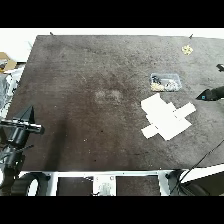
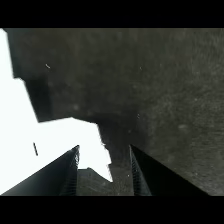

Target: Fold the box and place the chain.

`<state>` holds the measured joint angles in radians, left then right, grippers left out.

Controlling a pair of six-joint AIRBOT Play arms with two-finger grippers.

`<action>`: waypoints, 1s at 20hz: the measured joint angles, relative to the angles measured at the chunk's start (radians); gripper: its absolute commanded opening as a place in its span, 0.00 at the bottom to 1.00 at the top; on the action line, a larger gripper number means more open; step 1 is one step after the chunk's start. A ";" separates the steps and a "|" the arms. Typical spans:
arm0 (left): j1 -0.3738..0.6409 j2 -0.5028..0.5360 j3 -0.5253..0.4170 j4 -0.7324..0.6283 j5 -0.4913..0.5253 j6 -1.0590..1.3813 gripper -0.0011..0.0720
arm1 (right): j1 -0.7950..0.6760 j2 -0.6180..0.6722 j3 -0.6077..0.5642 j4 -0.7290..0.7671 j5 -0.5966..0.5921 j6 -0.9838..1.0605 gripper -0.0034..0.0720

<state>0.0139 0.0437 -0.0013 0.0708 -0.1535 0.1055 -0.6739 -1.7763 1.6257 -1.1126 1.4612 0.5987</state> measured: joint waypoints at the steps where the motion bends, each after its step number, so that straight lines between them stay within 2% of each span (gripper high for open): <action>1: 0.000 0.000 0.000 0.000 0.000 0.000 0.03 | 0.002 -0.025 0.009 -0.008 0.018 -0.016 0.54; 6: 0.000 0.000 0.000 0.000 0.000 0.000 0.03 | 0.032 -0.133 0.024 -0.023 0.097 -0.068 0.54; 7: 0.000 0.000 0.000 0.000 0.000 0.000 0.03 | 0.043 -0.151 0.021 -0.020 0.117 -0.077 0.43; 9: 0.000 0.000 0.000 0.000 0.000 0.000 0.03 | 0.062 -0.179 0.003 -0.006 0.156 -0.102 0.40; 10: 0.000 0.000 0.000 0.000 0.000 0.000 0.03 | 0.071 -0.187 -0.006 0.000 0.172 -0.116 0.24; 11: 0.000 0.000 0.000 0.000 0.000 0.000 0.03 | 0.079 -0.193 -0.015 0.005 0.190 -0.130 0.19; 12: 0.000 0.000 0.000 0.000 0.000 0.000 0.03 | 0.084 -0.198 -0.021 0.009 0.213 -0.144 0.08; 13: 0.000 0.000 0.000 0.000 0.000 0.000 0.03 | 0.087 -0.198 -0.024 0.013 0.240 -0.155 0.05; 17: 0.000 0.000 0.000 0.000 0.000 0.000 0.03 | 0.087 -0.179 -0.039 0.035 0.307 -0.170 0.05; 20: 0.000 0.000 0.000 0.000 0.000 0.000 0.03 | 0.093 -0.121 -0.094 0.118 0.331 -0.170 0.04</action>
<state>0.0139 0.0437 -0.0013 0.0704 -0.1535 0.1055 -0.5812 -1.8977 1.5314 -0.9947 1.7920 0.4290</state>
